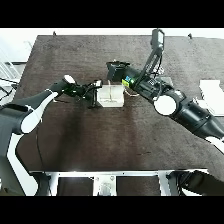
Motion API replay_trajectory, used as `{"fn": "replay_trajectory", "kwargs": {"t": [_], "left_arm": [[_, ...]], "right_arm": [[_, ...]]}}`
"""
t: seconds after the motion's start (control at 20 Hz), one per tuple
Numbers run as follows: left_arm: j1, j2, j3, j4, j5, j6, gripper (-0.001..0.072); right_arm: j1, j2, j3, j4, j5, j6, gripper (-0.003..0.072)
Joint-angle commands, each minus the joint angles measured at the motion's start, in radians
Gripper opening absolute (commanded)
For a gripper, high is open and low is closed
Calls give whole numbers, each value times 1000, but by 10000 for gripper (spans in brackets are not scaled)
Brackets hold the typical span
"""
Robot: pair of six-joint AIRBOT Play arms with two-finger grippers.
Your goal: Fold the box and place the chain.
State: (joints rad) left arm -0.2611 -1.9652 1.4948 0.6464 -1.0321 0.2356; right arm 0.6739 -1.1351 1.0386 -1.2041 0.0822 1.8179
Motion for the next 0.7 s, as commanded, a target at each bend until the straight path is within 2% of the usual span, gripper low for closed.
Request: {"fn": "replay_trajectory", "kwargs": {"t": [0.0,0.65], "left_arm": [[1,0,0,0,-1,0,467],[1,0,0,0,0,0,467]], "right_arm": [[4,-50,-11,0,-1,15,10],[4,-317,-18,37,-14,16,11]]}}
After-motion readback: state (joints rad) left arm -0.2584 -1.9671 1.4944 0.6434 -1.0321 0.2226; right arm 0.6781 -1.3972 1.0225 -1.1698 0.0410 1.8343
